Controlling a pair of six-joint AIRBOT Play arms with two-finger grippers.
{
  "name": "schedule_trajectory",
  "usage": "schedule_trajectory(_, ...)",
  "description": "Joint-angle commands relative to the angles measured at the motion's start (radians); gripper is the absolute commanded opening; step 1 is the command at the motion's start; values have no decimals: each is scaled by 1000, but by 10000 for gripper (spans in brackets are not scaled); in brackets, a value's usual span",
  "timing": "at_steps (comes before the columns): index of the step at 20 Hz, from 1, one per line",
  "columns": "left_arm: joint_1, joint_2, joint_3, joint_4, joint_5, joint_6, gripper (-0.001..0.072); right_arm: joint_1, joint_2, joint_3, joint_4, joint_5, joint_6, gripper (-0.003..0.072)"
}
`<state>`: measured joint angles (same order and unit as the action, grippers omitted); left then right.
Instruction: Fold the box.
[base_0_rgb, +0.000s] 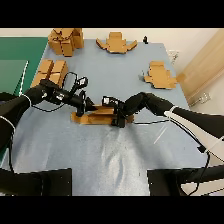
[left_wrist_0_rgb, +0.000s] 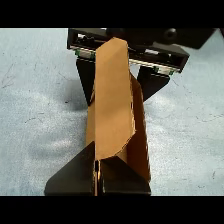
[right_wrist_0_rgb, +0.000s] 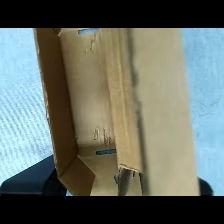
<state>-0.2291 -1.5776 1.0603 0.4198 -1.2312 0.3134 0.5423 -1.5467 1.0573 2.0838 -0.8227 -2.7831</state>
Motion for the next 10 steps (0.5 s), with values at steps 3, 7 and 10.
schedule_trajectory(3,0,1,1,0,-2,0,18,-5,-27,34,-2,-79,4,599)
schedule_trajectory(7,1,1,1,-1,1,-8,418,-5,-36,34,0,-79,7,599)
schedule_trajectory(10,1,1,1,-1,12,-46,451,-5,-36,34,-1,-82,7,599)
